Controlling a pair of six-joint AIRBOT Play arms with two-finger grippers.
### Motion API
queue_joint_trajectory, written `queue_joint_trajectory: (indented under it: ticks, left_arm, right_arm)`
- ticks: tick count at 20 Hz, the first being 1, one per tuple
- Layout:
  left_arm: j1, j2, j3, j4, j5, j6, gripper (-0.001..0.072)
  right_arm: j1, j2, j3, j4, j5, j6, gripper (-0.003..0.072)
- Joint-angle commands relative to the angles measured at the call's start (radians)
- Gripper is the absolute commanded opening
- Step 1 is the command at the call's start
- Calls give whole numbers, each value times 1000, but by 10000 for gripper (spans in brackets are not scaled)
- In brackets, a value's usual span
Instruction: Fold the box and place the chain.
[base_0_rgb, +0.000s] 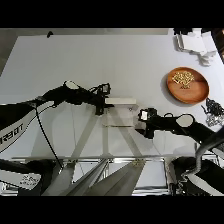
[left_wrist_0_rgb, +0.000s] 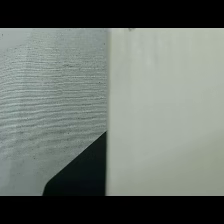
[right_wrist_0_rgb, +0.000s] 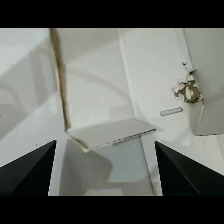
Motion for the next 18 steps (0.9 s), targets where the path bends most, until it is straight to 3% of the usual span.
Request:
queue_joint_trajectory:
  ticks: [1, 5, 12, 15, 18]
  left_arm:
    - [0, -1, 0, 0, 0, 0, 8]
    - [0, -1, 0, 0, 0, 0, 8]
    - [0, -1, 0, 0, 0, 0, 8]
    - [0, -1, 0, 0, 0, 0, 8]
    - [0, -1, 0, 0, 0, 0, 8]
  right_arm:
    - [53, -27, -6, 177, -56, 60, 720]
    - [61, -27, -4, 180, -161, 241, 719]
    - [57, -27, 37, 119, -156, 356, 706]
    - [40, 1, 37, -44, -113, 356, 706]
    - [40, 137, 35, -218, -85, 355, 701]
